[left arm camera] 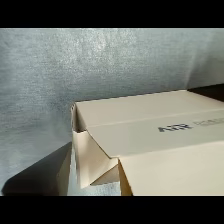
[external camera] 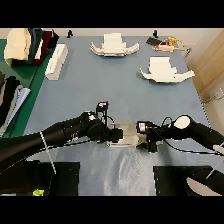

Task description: Fold the box.

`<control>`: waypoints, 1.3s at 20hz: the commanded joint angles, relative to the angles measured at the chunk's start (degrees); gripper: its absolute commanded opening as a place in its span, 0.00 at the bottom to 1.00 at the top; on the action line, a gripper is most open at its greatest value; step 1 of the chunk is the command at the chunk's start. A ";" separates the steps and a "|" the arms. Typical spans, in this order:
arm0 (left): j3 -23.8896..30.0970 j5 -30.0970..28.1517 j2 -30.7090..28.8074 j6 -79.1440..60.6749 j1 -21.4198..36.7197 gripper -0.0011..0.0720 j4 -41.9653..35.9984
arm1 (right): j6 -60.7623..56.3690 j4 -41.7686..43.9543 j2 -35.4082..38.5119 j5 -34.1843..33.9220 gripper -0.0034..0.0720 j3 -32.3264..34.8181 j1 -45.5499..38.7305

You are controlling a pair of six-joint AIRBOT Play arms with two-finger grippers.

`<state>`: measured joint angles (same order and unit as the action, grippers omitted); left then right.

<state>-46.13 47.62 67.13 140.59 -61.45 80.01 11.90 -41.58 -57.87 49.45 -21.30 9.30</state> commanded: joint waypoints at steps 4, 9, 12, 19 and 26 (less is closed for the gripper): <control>-2.23 2.54 2.21 1.95 -0.50 0.48 1.75 | -0.02 0.02 0.02 0.02 0.72 -0.04 0.00; -6.86 8.55 7.30 3.74 -3.08 0.47 5.38 | -0.02 0.02 0.02 0.02 0.72 -0.04 0.00; -10.60 13.07 9.77 7.87 -4.72 0.43 11.04 | -0.02 0.02 0.02 0.00 0.72 -0.04 0.00; -12.37 13.11 11.15 9.03 -5.01 0.25 11.96 | -0.02 0.02 0.02 0.00 0.72 -0.04 0.00; -12.37 12.20 11.15 9.09 -5.01 0.60 11.52 | -0.02 0.02 0.02 0.00 0.72 -0.04 0.00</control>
<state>-58.46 59.66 78.22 149.56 -66.46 91.55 12.01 -41.58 -57.87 49.43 -21.30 9.30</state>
